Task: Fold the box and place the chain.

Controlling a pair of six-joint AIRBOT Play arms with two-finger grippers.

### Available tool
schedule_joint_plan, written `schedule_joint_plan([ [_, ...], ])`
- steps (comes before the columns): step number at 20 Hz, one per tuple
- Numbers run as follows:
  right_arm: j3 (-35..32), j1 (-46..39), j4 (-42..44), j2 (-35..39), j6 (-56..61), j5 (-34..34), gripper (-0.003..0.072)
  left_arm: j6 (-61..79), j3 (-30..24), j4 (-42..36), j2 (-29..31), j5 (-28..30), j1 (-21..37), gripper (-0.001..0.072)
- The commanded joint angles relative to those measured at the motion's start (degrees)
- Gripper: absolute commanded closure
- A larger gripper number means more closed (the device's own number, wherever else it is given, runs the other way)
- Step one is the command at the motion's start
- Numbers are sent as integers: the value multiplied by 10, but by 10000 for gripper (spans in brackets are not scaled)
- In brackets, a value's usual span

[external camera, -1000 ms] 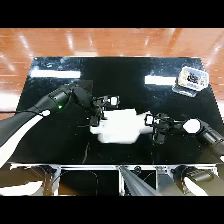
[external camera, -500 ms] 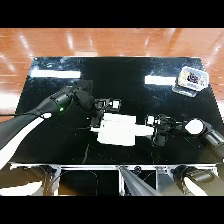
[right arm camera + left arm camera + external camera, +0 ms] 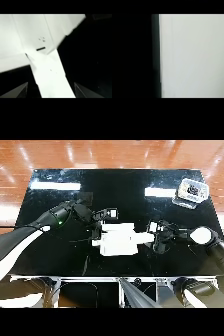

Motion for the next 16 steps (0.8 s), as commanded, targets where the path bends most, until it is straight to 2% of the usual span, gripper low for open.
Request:
schedule_joint_plan([
  [1, -8, 43, 14, 1, 1, 13, -34, -8, -1, 0, 0, -5, 2, 690],
  [6, -89, 75, -1, -19, -10, -96, -34, -8, -1, 0, 0, -3, 1, 689],
  [12, -92, 135, 35, -62, -80, -158, -34, -2, -1, 0, 0, 0, 0, 689],
  [16, -92, 193, 118, -70, -80, -239, -34, -2, -1, 0, 0, 11, 0, 689],
])
